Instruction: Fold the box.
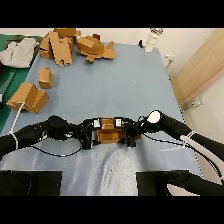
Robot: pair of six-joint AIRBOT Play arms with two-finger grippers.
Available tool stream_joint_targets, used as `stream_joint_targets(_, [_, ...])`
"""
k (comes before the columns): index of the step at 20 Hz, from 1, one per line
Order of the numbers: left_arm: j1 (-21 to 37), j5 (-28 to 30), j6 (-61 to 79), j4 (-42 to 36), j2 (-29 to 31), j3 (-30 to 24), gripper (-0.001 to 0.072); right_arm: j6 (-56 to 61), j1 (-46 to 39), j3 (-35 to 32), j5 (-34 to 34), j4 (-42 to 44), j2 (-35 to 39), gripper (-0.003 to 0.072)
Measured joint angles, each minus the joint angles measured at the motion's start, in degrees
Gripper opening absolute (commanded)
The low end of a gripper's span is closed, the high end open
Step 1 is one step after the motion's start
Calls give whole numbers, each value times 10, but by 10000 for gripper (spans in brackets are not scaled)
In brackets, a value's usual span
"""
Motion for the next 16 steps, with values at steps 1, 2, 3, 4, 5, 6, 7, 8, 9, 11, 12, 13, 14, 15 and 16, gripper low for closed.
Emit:
stream_joint_targets(1, [0, 6, 0, -1, 0, 0, 453, 0, 0, 0, -1, 1, 0, 537])
stream_joint_targets(2, [0, 10, -1, -2, 0, 0, 453, 0, 0, 0, -4, 2, 0, 538])
stream_joint_targets(3, [0, 14, -1, -3, 0, 0, 453, 0, -1, 0, -7, 4, 0, 538])
stream_joint_targets(4, [0, 15, -1, -3, 0, 0, 453, 0, -1, 0, -7, 6, 0, 537])
stream_joint_targets(5, [0, 16, -1, -3, 0, 0, 456, 0, -1, 0, -8, 9, 0, 537])
stream_joint_targets(6, [0, 16, -1, -3, -1, 0, 577, 0, -1, 0, -8, 11, 0, 537])
stream_joint_targets(7, [0, 22, 0, -1, -2, 1, 692, 0, -1, 0, -9, 15, 0, 538])
stream_joint_targets(8, [0, 30, 0, 3, -2, 0, 691, 0, 0, 0, -8, 21, 0, 538])
stream_joint_targets(9, [2, 30, -1, 1, -2, 1, 691, 0, 1, 0, -8, 21, 0, 538])
stream_joint_targets(11, [0, 22, 0, 0, -2, 1, 691, 0, 0, 0, -7, 20, 0, 537])
stream_joint_targets(12, [0, 22, 0, 0, -2, 1, 690, 0, 0, 0, -7, 21, 0, 538])
stream_joint_targets(13, [0, 19, 0, 0, -2, 1, 689, 0, 0, 0, -7, 21, 0, 537])
stream_joint_targets(14, [0, 18, -1, 0, -2, 1, 687, 0, 0, 0, -8, 21, 0, 538])
stream_joint_targets(15, [0, 18, -1, 0, -2, 1, 588, 0, 0, 0, -8, 21, 0, 538])
stream_joint_targets(16, [0, 16, -1, 0, -2, 1, 478, 0, 0, 0, -8, 21, 0, 538])
